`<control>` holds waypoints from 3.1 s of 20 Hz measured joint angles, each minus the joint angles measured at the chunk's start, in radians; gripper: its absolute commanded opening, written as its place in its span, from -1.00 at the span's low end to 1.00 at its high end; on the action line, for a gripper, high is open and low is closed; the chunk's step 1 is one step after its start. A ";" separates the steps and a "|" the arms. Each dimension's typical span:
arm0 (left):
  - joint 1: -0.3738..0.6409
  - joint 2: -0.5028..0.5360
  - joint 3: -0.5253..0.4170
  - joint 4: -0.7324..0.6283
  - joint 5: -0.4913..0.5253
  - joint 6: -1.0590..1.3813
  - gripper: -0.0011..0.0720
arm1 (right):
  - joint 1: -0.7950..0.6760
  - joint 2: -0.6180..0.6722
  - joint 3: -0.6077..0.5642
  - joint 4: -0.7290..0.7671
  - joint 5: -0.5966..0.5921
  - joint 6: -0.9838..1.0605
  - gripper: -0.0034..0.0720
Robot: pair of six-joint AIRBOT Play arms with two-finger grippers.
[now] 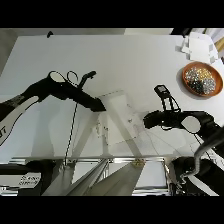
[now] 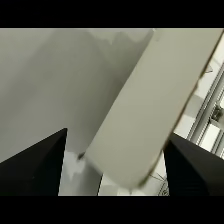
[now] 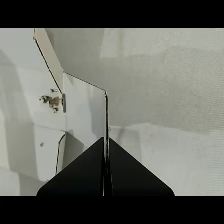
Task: Fold the box and place the chain.
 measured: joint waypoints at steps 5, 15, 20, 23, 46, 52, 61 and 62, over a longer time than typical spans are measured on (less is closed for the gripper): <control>-0.037 -0.029 0.000 -0.016 0.013 0.045 0.32 | 0.000 0.000 0.000 0.000 0.000 0.000 -0.86; -0.045 -0.036 -0.076 -0.055 0.014 0.169 -0.12 | 0.000 0.000 0.000 0.000 0.000 0.005 -0.86; -0.045 -0.037 -0.105 -0.153 0.034 0.285 -0.97 | 0.000 0.000 0.000 0.001 -0.002 0.007 -0.86; -0.044 -0.036 -0.108 -0.172 0.036 0.314 -0.97 | 0.000 0.000 0.000 0.005 0.001 0.008 -0.70; -0.239 0.042 -0.076 -0.021 0.338 0.929 -0.97 | 0.000 0.327 0.054 -0.159 0.318 0.006 -0.12; -0.248 0.037 -0.076 -0.013 0.396 0.937 -0.96 | 0.000 0.333 0.054 -0.175 0.326 0.006 -0.12; -0.251 0.016 -0.074 -0.016 0.402 0.939 -0.95 | 0.000 0.333 0.053 -0.180 0.326 0.004 -0.12; -0.251 0.016 -0.074 -0.014 0.402 0.939 -0.95 | 0.000 0.333 0.053 -0.180 0.326 0.004 -0.12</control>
